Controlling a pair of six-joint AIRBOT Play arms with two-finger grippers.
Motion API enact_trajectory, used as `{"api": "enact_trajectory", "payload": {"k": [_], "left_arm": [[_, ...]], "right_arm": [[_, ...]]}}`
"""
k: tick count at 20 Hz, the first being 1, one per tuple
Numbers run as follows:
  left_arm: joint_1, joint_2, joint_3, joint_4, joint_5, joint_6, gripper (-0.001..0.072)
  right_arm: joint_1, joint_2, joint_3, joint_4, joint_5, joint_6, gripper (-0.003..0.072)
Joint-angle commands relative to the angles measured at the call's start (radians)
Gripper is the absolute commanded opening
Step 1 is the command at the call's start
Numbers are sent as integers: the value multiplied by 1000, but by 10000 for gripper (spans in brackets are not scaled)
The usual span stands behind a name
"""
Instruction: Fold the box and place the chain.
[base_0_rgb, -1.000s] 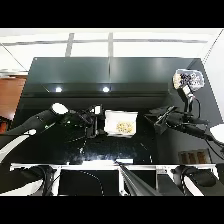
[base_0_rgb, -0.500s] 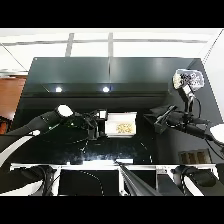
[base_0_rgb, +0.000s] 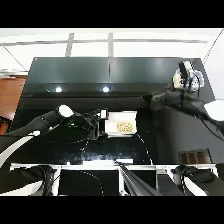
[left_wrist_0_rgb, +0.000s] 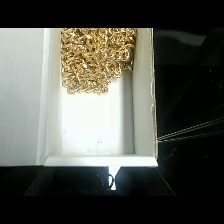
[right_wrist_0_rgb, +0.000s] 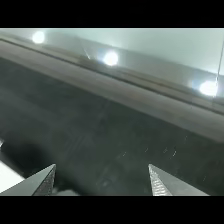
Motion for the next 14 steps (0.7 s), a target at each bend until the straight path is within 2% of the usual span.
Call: {"api": "enact_trajectory", "payload": {"k": [1,4,7,10,14], "left_arm": [[0,-1,0,3,3,-1,483],[0,-1,0,3,3,-1,483],[0,-1,0,3,3,-1,483],[0,-1,0,3,3,-1,483],[0,-1,0,3,3,-1,483]], "right_arm": [[5,-238,161,-34,128,-113,702],[9,-317,178,-35,370,-387,702],[11,-312,176,-45,494,-488,704],[42,-312,163,-83,548,-490,703],[97,-312,161,-103,543,-494,703]]}}
